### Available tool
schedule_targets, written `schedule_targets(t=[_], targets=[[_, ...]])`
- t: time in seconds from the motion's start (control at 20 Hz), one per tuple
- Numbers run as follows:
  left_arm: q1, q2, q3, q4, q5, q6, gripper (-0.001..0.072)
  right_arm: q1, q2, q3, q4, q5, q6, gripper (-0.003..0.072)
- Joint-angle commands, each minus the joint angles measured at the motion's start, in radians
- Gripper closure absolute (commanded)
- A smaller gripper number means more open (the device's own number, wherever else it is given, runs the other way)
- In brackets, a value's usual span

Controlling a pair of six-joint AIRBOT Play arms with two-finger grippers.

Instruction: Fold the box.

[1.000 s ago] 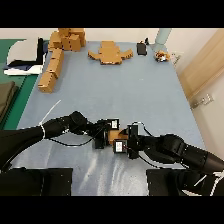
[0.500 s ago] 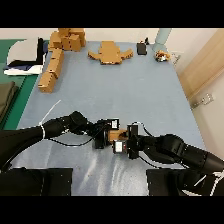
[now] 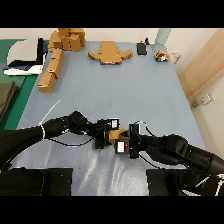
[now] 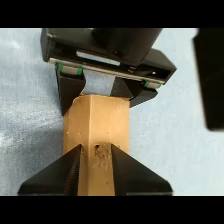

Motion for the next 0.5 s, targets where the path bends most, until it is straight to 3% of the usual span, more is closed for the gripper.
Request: schedule_targets(t=[0.0,0.45], targets=[[0.0,-0.001,0.001,0.0,-0.001,0.0,0.0235,0.0,0.02,0.001,0.0,-0.002,0.0,0.0407],[0.0,-0.001,0.001,0.0,-0.001,0.0,0.0235,0.0,0.058,0.001,-0.09,-0.002,0.063,0.0408]])
